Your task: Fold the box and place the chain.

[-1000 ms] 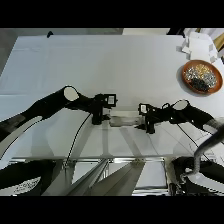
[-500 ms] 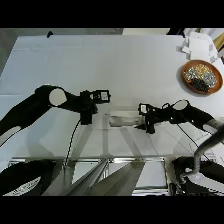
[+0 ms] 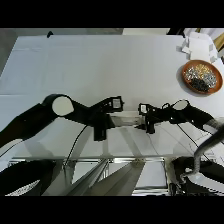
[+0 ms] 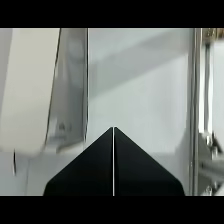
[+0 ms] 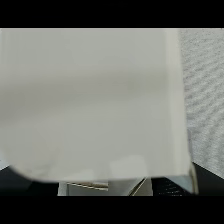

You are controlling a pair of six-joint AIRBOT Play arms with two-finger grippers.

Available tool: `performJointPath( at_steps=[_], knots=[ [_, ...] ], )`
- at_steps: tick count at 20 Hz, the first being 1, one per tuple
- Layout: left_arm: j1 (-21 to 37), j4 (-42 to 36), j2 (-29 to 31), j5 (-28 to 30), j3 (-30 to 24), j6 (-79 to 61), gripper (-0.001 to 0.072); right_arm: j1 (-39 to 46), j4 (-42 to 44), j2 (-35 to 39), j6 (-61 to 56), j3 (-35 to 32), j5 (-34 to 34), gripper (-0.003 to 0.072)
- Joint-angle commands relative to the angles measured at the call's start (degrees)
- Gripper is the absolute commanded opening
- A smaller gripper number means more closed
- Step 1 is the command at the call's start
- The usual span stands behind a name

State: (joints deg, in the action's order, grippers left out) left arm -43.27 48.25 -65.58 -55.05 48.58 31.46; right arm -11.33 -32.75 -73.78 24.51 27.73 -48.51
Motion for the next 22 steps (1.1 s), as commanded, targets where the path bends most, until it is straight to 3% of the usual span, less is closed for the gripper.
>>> performJointPath(
  at_steps=[1, 3, 6, 9, 16, 22],
  knots=[
    [-4.13, -4.74, -2.71, 11.1, -0.02, -0.35, 0.0008, 0.02, 0.0, -0.02, -0.02, -0.02, -0.04, 0.0398],
    [-4.33, -4.81, -4.92, 15.43, -0.02, -0.33, 0.0004, 0.02, 0.0, -0.02, -0.02, -0.02, -0.04, 0.0398],
    [-3.17, -4.81, -6.67, 27.19, -0.02, 0.15, 0.0005, 0.02, 0.0, -0.02, -0.02, -0.02, -0.04, 0.0398],
    [-0.55, -4.94, -8.81, 34.77, -0.02, 7.63, 0.0007, 0.02, 0.0, -0.02, -0.02, -0.02, -0.04, 0.0398],
    [1.46, -4.94, -16.09, 30.99, -0.02, 11.63, 0.0007, 0.02, 0.0, -0.02, -0.02, -0.02, -0.04, 0.0398],
    [1.51, -3.72, -17.59, 31.45, 0.0, 10.91, 0.0008, 0.02, 0.0, -0.02, -0.02, -0.02, -0.09, 0.0398]
  ],
)
